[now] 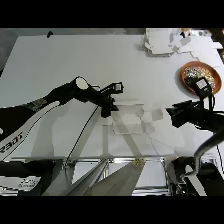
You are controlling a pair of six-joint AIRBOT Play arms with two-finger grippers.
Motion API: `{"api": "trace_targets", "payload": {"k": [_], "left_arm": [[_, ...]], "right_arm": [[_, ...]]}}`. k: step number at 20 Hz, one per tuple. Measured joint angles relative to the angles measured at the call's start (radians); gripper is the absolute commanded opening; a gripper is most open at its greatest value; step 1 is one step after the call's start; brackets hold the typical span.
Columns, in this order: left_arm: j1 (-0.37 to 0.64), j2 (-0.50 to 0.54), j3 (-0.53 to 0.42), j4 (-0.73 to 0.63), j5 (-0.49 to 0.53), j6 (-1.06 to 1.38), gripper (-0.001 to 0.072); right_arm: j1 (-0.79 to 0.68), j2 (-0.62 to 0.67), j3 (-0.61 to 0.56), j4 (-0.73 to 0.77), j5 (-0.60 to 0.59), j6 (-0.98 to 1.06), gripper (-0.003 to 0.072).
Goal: Fold the box and place the chain.
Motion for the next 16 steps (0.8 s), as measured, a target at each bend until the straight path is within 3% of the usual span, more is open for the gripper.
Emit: {"api": "trace_targets", "payload": {"k": [14,15,16], "left_arm": [[0.000,0.000,0.000,-0.007,0.003,-0.001,0.0010],[0.000,0.000,0.000,-0.008,0.003,-0.001,0.0010],[0.000,0.000,0.000,-0.008,0.003,-0.001,0.0010]], "right_arm": [[0.000,0.000,0.000,-0.011,0.005,-0.003,0.0336],[0.000,0.000,0.000,-0.011,0.005,-0.003,0.0322],[0.000,0.000,0.000,-0.011,0.004,-0.008,0.0253]]}}
